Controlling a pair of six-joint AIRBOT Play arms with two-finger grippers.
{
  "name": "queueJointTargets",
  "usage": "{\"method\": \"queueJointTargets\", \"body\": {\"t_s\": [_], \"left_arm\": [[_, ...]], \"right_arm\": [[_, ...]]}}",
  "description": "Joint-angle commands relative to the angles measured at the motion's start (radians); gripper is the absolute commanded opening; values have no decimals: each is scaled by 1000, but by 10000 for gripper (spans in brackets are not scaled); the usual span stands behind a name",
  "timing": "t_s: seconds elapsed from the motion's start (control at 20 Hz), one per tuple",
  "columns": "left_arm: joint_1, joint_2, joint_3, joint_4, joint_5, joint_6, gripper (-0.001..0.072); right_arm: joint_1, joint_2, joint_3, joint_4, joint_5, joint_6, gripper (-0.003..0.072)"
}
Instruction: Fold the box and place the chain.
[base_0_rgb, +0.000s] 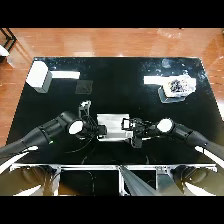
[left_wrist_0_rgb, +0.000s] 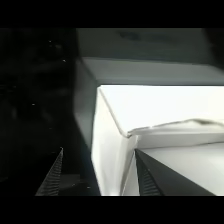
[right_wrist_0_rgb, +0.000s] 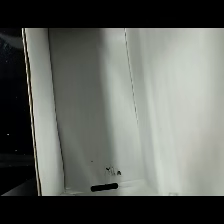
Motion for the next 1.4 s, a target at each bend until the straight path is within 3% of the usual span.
{"method": "queueJointTargets", "body": {"t_s": [0.0, 0.1, 0.2, 0.35, 0.6, 1.35], "left_arm": [[-52, -43, 71, 114, -90, -33, 547], [-65, -63, 98, 121, -92, -33, 546], [-65, -83, 119, 123, -104, -33, 479], [-65, -114, 141, 122, -108, -33, 479], [-65, -123, 146, 121, -132, -33, 321], [-65, -165, 146, 122, -125, -51, 308]], "right_arm": [[1, 0, 0, 0, 0, 0, 334], [1, 0, 0, 0, 0, 0, 334], [1, 0, 0, 0, 0, 0, 334], [1, 0, 0, 0, 0, 0, 334], [1, 0, 0, 0, 0, 0, 334], [1, 0, 0, 0, 0, 1, 334]]}}
